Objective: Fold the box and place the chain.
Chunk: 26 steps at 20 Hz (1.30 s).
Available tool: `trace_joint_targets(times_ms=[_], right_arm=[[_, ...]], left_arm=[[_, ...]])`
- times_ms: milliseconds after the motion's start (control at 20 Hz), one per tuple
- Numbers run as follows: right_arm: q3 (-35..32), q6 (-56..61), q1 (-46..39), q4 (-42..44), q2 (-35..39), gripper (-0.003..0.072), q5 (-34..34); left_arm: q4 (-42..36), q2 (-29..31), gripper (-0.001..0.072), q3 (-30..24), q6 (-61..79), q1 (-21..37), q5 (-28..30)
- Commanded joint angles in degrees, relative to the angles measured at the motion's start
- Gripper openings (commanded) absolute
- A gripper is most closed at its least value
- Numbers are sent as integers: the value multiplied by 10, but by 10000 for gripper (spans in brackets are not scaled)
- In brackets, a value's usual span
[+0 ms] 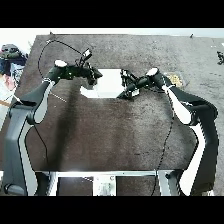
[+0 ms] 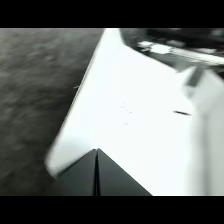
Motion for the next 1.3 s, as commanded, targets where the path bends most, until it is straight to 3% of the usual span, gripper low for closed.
trace_joint_targets(times_ms=[0, 500, 750, 900, 1000, 1050, 1100, 1150, 1250], right_arm=[[0, 0, 0, 0, 0, 411, 0], [0, 0, 0, 0, 0, 411, 0], [0, 0, 0, 0, 0, 411, 0], [0, 0, 0, 0, 0, 411, 0], [0, 0, 0, 0, 0, 411, 0], [0, 0, 0, 0, 0, 411, 0], [0, 0, 0, 0, 0, 411, 0], [0, 0, 0, 0, 0, 411, 0], [0, 0, 0, 0, 0, 411, 0]], left_arm=[[2, -6, 12, -16, 0, 0, 45], [0, -9, 11, -40, 3, 0, 0], [2, 45, 11, -32, 6, 17, -12], [25, 84, 12, -31, 6, 32, -60], [98, 93, 13, -28, 5, 35, -117], [155, 93, 62, -28, 5, 35, -144], [204, 93, 347, -30, 5, 32, -160], [249, 93, 562, -35, -8, 30, -158], [298, 93, 571, -45, -14, 26, -152]])
